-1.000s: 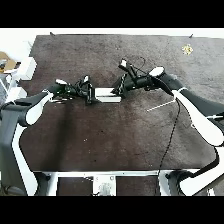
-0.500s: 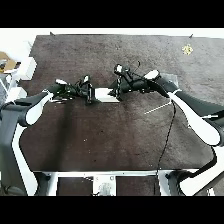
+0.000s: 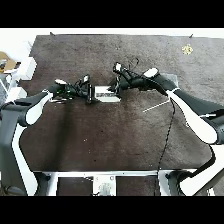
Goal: Fold the box and place the chain.
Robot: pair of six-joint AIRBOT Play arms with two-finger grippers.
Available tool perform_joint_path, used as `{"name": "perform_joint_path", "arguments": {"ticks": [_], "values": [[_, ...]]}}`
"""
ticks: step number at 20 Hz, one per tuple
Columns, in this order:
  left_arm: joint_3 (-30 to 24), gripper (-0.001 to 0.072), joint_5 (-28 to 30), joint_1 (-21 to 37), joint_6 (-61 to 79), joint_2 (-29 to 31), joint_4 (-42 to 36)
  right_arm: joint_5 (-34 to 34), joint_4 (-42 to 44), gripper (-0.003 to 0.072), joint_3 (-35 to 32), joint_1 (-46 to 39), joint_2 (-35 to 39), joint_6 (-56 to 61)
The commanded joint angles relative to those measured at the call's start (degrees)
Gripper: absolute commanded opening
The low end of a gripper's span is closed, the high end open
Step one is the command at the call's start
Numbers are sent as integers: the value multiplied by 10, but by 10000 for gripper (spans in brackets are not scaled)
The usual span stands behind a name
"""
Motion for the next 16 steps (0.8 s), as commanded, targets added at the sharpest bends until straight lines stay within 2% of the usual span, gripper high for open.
{"name": "perform_joint_path", "arguments": {"ticks": [1,8,16], "values": [[0,243,-1,0,1,0,1,4,-23,216,4,0,-2,4],[0,243,-1,0,1,0,1,45,-60,200,2,0,-2,33],[0,243,-1,0,1,0,1,58,-58,219,-46,-3,-1,46]]}}
